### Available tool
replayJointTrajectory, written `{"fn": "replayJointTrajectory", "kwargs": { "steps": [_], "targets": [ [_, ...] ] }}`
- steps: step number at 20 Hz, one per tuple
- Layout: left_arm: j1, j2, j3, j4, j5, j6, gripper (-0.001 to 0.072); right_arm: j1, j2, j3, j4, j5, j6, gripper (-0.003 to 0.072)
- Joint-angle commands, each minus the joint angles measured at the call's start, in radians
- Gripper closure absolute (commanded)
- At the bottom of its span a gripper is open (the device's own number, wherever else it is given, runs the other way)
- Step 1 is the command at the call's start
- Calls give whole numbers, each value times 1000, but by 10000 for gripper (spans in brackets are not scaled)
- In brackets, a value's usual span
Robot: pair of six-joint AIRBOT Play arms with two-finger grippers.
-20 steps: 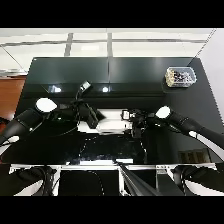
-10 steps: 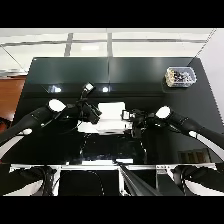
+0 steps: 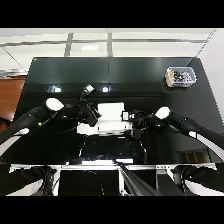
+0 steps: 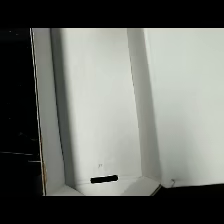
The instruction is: Fold the box and place the chain.
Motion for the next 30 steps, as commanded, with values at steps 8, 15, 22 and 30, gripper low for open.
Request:
{"fn": "replayJointTrajectory", "kwargs": {
  "steps": [8,15,22,30],
  "targets": [
    [311,254,-9,106,-467,143,662,0,-1,1,-1,3,-1,519],
    [117,253,-163,174,-119,616,-4,0,-1,1,-1,3,-1,518],
    [52,134,-164,153,-79,631,-2,0,-1,1,-1,3,-1,518],
    [27,64,-162,37,-86,632,308,0,-1,1,-1,3,-1,518]
  ]
}}
